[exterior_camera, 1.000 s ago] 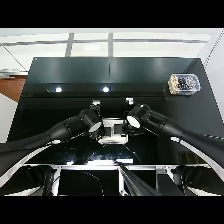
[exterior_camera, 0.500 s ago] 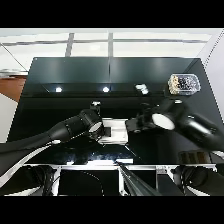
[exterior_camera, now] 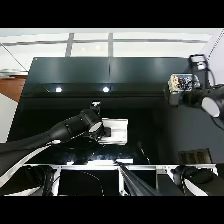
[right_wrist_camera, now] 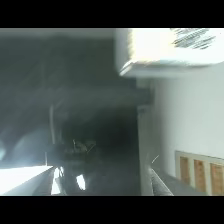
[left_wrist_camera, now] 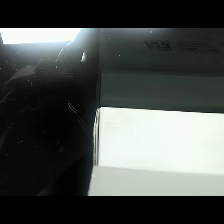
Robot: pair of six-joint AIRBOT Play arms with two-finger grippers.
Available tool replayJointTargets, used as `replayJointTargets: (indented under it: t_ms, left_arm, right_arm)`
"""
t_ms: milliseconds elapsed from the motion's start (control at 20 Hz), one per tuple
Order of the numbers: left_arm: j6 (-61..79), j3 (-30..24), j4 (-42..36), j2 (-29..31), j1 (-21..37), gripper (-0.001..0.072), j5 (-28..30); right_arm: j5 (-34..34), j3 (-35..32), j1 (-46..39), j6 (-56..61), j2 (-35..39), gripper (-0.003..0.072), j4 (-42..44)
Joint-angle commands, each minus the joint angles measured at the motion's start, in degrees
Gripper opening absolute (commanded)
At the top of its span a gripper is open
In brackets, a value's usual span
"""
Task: Fold the box and place the chain.
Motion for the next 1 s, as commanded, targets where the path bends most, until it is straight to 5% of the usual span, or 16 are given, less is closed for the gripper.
replayJointTargets:
  t_ms: [0, 300, 650, 750, 950]
  left_arm:
    - [0.0, -0.02, 0.0, 0.0, 0.02, 0.0033, 0.07]
    - [0.0, -0.02, 0.02, 0.0, 0.02, 0.0033, 0.07]
    - [0.0, -0.02, 0.04, 0.0, 0.02, 0.0033, 0.13]
    - [0.0, -0.02, 0.07, 0.0, 0.04, 0.0033, 0.15]
    - [0.0, -0.02, 0.07, 0.0, 0.02, 0.0033, 0.17]
  right_arm:
    - [-14.34, -0.66, -14.32, -1.18, -6.45, 0.0706, 8.07]
    - [-8.94, 18.01, -26.6, 7.61, -30.67, 0.0694, 31.39]
    - [-9.97, 28.68, -28.79, 17.07, -42.25, 0.0645, 35.19]
    - [-10.05, 29.75, -28.79, 17.07, -44.39, 0.0585, 36.65]
    - [-11.78, 29.9, -28.89, 17.07, -46.05, 0.0586, 36.72]
